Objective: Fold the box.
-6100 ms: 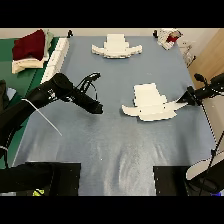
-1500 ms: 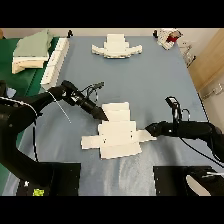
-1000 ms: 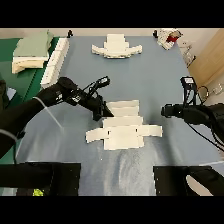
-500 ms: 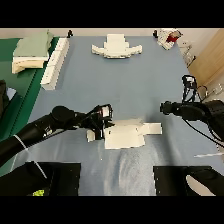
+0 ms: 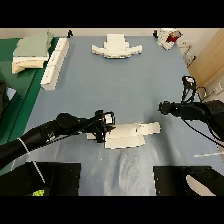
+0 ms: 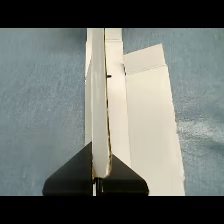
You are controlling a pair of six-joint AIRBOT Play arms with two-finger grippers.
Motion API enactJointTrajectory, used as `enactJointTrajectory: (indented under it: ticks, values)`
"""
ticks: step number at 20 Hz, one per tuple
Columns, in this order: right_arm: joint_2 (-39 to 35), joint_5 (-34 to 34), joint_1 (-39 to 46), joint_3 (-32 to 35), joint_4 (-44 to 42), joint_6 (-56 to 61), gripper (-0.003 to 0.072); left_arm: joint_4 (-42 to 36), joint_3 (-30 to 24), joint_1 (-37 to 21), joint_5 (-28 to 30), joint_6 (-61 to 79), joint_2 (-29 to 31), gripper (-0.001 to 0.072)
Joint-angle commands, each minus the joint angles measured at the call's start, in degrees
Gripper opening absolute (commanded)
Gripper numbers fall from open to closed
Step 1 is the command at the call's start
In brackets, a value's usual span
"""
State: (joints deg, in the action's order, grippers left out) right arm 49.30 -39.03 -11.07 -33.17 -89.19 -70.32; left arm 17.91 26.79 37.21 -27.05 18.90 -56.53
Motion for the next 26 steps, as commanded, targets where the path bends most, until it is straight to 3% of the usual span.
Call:
enactJointTrajectory:
  ticks: [1,5,13,22,23,25,26]
  values:
    - [0.02,-0.04,-0.04,-0.07,-1.31,0.00,0.0379,0.15,2.05,-5.88,-10.38,-2.03,-0.07,0.0010]
    - [0.04,0.00,-0.04,-0.07,-1.77,0.00,0.0379,0.59,3.34,-12.87,-19.69,-1.73,-1.16,0.0010]
    - [0.02,0.02,-0.04,-0.07,-2.16,0.00,0.0379,1.66,5.35,-12.55,-21.24,-1.31,-9.66,0.0011]
    - [0.02,-0.50,-0.04,-0.07,-7.37,-0.22,0.0368,1.86,5.35,-12.55,-24.06,-1.36,-10.19,0.0012]
    - [0.02,-1.01,-0.04,-0.07,-8.74,-0.24,0.0344,1.86,5.33,-12.55,-24.06,-1.36,-10.19,0.0012]
    - [0.02,-2.78,-0.04,-0.07,-11.58,-1.84,0.0150,1.86,5.35,-12.55,-24.06,-1.38,-10.19,0.0012]
    - [0.02,-4.04,-0.04,-0.07,-12.94,-2.93,0.0150,1.84,5.35,-12.55,-24.06,-1.38,-10.19,0.0012]
